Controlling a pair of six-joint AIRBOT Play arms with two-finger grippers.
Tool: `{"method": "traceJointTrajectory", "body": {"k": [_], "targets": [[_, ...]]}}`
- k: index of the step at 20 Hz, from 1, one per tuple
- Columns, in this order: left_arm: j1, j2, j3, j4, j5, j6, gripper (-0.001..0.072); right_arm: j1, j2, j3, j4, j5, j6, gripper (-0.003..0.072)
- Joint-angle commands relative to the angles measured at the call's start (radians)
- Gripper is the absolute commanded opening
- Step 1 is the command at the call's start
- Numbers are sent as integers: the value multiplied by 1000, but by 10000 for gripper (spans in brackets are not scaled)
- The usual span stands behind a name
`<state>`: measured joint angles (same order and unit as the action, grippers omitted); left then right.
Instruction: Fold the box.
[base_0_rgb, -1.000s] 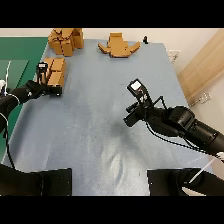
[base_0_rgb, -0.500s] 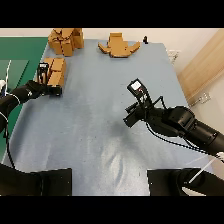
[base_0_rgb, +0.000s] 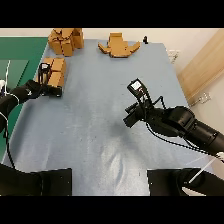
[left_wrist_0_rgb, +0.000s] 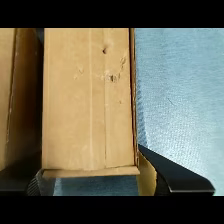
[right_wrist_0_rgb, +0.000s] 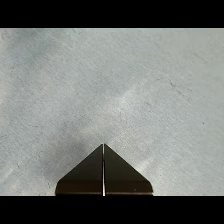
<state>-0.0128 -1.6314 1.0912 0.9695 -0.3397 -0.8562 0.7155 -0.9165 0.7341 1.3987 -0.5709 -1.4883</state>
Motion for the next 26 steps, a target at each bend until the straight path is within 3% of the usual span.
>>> {"method": "traceJointTrajectory", "body": {"k": [1, 11, 15, 17, 21, 22, 24, 26], "targets": [[0, 6, 22, -1, -40, 3, 696, 1, -1, 0, 4, 1, 0, 7], [1, 47, 116, 27, -42, 3, 696, 1, 0, 0, 23, 0, 0, 7], [0, 157, 157, 39, -127, 3, 696, 0, 0, 2, 35, 1, 4, 7], [0, 261, 157, 35, -260, -21, 695, -3, -1, 4, 95, 2, 4, 7], [-35, 433, 119, -98, -774, -76, 696, -28, -19, 12, 261, 7, -35, 6], [-64, 470, 78, -151, -842, -46, 695, -28, -22, 13, 276, 21, -57, 7], [-152, 550, -29, -192, -863, 11, 695, -27, -23, 13, 278, 41, -57, 8], [-238, 625, -129, -174, -812, -5, 694, -26, -23, 13, 274, 28, -57, 17]]}}
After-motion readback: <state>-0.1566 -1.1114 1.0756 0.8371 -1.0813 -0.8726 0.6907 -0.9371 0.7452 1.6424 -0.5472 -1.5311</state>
